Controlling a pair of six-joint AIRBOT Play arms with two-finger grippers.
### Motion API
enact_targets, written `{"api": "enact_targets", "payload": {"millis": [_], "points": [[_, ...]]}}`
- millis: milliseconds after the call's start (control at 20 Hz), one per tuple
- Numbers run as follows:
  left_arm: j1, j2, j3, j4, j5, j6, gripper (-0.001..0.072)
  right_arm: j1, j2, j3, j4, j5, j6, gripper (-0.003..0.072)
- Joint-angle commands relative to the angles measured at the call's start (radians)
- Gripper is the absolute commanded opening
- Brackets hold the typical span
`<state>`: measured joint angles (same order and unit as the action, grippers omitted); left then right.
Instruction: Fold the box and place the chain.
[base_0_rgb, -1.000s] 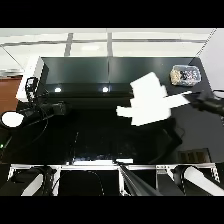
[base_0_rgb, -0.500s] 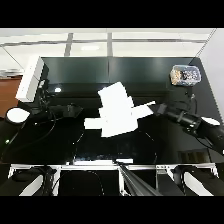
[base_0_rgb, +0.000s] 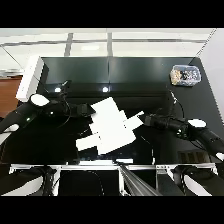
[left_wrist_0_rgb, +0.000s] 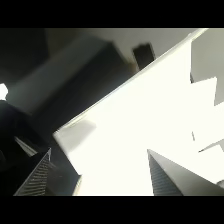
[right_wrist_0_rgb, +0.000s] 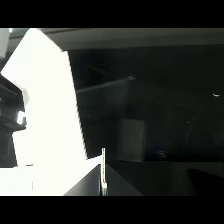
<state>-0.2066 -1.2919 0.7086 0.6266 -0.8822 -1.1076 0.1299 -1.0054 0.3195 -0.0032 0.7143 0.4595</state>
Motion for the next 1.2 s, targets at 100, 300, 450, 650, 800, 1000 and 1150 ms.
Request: {"api": "enact_targets", "payload": {"millis": [100, 300, 450, 650, 800, 1000, 1150], "points": [[-0.007, -0.132, 0.050, -0.013, -0.189, -0.033, 0.0705, 0.018, 0.000, 0.000, -0.008, -0.021, -0.002, 0.0025], [-0.008, -0.166, 0.050, -0.151, -0.265, 0.128, 0.0705, 0.018, 0.000, 0.000, -0.008, -0.024, -0.002, 0.0025], [-0.012, -0.225, 0.050, -0.284, -0.345, 0.245, 0.0705, 0.018, 0.000, 0.000, -0.008, -0.024, -0.002, 0.0025], [-0.031, -0.279, 0.085, -0.254, -0.421, 0.304, 0.0600, 0.018, 0.000, 0.000, -0.009, -0.024, -0.005, 0.0025], [-0.037, -0.279, 0.127, -0.157, -0.424, 0.319, 0.0500, 0.018, 0.000, 0.000, -0.010, -0.024, -0.005, 0.0025], [-0.055, -0.281, 0.163, -0.116, -0.496, 0.417, 0.0085, 0.018, 0.000, 0.000, -0.011, -0.027, -0.008, 0.0026], [-0.055, -0.281, 0.181, -0.115, -0.510, 0.429, 0.0029, 0.018, 0.000, 0.000, -0.039, -0.054, -0.016, 0.0383]]}}
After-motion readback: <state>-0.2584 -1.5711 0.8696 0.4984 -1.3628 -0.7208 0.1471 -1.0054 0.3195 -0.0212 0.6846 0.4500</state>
